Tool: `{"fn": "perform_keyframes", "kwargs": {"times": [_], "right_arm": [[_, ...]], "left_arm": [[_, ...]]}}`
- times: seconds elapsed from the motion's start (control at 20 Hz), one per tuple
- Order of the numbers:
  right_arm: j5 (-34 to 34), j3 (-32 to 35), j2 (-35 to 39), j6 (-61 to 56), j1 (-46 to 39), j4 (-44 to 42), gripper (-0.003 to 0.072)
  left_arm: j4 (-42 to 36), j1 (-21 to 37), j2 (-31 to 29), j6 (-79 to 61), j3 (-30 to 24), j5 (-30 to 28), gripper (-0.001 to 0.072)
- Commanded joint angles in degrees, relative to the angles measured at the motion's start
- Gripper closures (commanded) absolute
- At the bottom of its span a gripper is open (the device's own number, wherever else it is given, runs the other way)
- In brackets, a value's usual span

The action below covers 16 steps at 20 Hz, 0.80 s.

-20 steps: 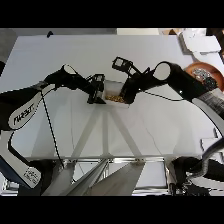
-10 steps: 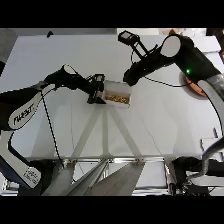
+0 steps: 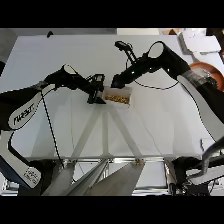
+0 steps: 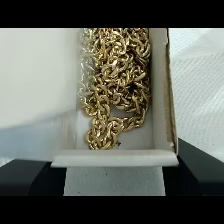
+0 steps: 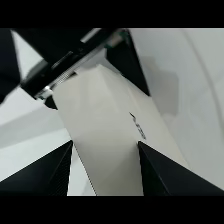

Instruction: Fold the box and place the chain.

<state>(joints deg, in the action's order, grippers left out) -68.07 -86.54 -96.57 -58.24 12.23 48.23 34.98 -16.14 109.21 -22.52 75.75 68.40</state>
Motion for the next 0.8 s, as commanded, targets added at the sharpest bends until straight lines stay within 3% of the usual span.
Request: {"fn": "perform_keyframes", "kwargs": {"times": [0.0,0.15,0.3,0.35,0.45,0.55,0.75], "right_arm": [[-0.52,-0.07,-0.35,5.01,-0.02,-2.95,0.022],[0.74,-0.04,0.92,7.17,-0.02,-2.32,0.0222],[11.47,-0.04,4.33,6.36,-0.61,-0.15,0.0238],[15.76,-0.07,5.18,3.13,-1.29,-0.28,0.0283],[21.66,-0.07,5.38,-3.78,-3.26,-0.17,0.0285],[20.39,-0.07,3.74,-9.14,-5.35,0.09,0.0285],[3.34,-0.04,-2.1,-11.96,-6.67,0.22,0.0284]], "left_arm": [[0.0,-0.02,0.0,0.0,0.02,-0.02,0.0365],[0.0,-0.02,0.0,0.0,0.02,-0.02,0.0365],[0.0,-0.02,0.0,0.0,0.02,0.0,0.0365],[0.0,-0.02,0.0,0.0,0.02,-0.02,0.0365],[-0.02,-0.02,0.0,0.0,0.02,-0.02,0.0365],[0.0,-0.02,0.0,0.0,0.02,-0.02,0.0365],[-0.02,-0.02,0.0,0.0,0.02,-0.02,0.0365]]}}
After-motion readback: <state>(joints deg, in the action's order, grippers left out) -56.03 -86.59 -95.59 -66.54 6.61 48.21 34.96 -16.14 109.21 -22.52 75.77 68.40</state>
